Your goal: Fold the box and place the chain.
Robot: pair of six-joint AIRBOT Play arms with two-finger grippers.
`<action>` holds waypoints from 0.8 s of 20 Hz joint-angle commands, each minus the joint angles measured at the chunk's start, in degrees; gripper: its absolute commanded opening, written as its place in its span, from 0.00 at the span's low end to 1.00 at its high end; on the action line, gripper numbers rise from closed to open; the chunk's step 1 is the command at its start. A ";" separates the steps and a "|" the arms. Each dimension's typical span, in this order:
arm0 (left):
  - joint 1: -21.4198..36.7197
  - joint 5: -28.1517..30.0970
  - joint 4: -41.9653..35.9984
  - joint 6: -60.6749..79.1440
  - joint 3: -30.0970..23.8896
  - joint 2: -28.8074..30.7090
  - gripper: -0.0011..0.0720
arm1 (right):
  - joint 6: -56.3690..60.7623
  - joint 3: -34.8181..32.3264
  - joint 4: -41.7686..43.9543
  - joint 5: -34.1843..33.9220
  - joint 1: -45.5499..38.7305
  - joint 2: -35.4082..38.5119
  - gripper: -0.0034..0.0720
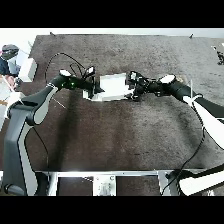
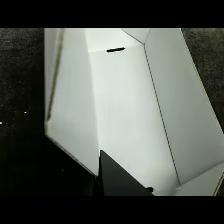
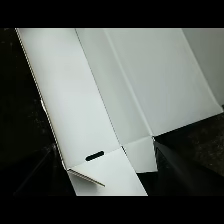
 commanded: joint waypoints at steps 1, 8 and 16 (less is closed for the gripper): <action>0.04 -0.13 0.04 0.02 0.04 0.02 0.03 | 0.76 4.11 -0.15 5.49 -1.20 -3.17 0.97; 0.04 -0.13 0.04 0.02 0.04 0.02 0.03 | 2.47 11.56 -0.42 10.64 -2.84 -8.39 0.99; 0.04 -0.13 0.04 0.02 0.04 0.02 0.03 | 6.56 20.28 -3.93 19.23 -3.10 -14.73 0.99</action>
